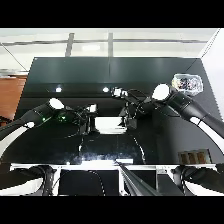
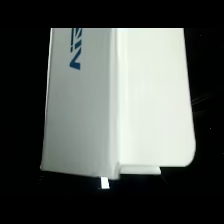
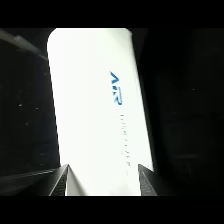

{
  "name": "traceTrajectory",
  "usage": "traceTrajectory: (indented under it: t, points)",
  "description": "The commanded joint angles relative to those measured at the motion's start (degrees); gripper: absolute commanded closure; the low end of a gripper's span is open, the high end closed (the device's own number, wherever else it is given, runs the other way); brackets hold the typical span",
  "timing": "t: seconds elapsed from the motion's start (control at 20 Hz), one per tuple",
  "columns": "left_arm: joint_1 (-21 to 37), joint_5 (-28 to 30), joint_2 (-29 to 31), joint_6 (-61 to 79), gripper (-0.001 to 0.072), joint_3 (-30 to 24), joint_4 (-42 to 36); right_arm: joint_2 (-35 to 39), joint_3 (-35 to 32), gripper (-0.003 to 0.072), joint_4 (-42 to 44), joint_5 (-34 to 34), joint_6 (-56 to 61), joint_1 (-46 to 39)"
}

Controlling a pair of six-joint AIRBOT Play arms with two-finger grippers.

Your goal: Fold the box and place the chain.

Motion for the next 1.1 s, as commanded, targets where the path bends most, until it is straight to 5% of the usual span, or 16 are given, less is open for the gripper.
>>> traceTrajectory:
  t: [0.0, 0.1, 0.4, 0.7, 0.8, 1.05]
  points:
    - [-0.02, -0.04, -0.02, 0.04, 0.0247, 0.02, 0.00, 0.04, -0.02, 0.0219, -0.02, 1.38, 0.17, 0.85]
    - [-0.02, -0.04, -0.02, 0.04, 0.0247, 0.02, 0.00, 0.04, -0.02, 0.0401, -0.04, 1.14, 0.15, 0.92]
    - [-0.02, -0.04, -0.02, 0.04, 0.0247, 0.02, 0.00, 0.04, 0.00, 0.0448, -0.17, -0.17, 0.20, 0.92]
    - [-0.02, -0.13, -0.02, 0.04, 0.0247, 0.02, 0.00, 0.04, 0.04, 0.0442, -0.09, -0.96, 0.15, 0.92]
    - [-0.02, -0.13, -0.02, 0.04, 0.0247, 0.02, 0.00, 0.04, 0.04, 0.0242, -0.09, -0.98, 0.13, 0.92]
    - [-0.02, -0.13, -0.02, 0.04, 0.0247, 0.02, 0.00, 0.04, 0.04, 0.0242, -0.94, -1.27, -0.09, 0.94]
